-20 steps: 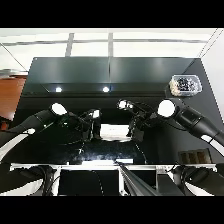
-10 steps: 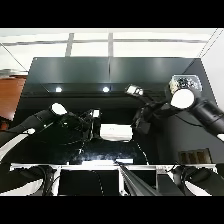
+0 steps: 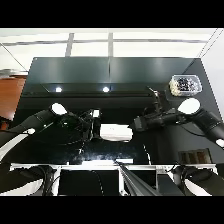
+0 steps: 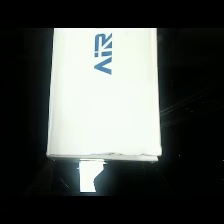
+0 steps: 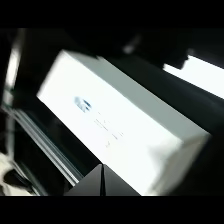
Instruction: Fold the box and place the chain.
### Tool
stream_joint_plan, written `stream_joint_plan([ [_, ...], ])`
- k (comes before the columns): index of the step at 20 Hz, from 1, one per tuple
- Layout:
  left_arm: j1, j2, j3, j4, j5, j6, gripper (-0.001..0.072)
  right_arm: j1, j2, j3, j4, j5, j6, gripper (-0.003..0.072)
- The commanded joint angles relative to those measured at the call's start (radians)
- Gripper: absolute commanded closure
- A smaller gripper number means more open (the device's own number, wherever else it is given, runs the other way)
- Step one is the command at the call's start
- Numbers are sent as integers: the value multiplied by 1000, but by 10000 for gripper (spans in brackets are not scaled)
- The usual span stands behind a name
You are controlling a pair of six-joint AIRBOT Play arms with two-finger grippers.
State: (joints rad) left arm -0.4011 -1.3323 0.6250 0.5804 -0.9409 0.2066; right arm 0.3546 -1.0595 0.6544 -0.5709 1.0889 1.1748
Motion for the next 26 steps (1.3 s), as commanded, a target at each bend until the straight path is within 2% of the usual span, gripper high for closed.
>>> stream_joint_plan([
  [1,0,0,0,0,0,1,316,96,-40,-50,241,-145,-23,665],
  [7,0,0,0,0,0,1,316,128,-134,-50,232,-163,-23,665],
  [17,0,0,0,-1,4,-2,316,186,-216,-50,151,-213,-23,665],
  [22,1,0,0,-1,4,-2,316,178,-210,-45,151,-205,-61,665],
  [26,1,0,0,-1,3,-2,316,117,-134,-13,151,-120,-80,665],
])
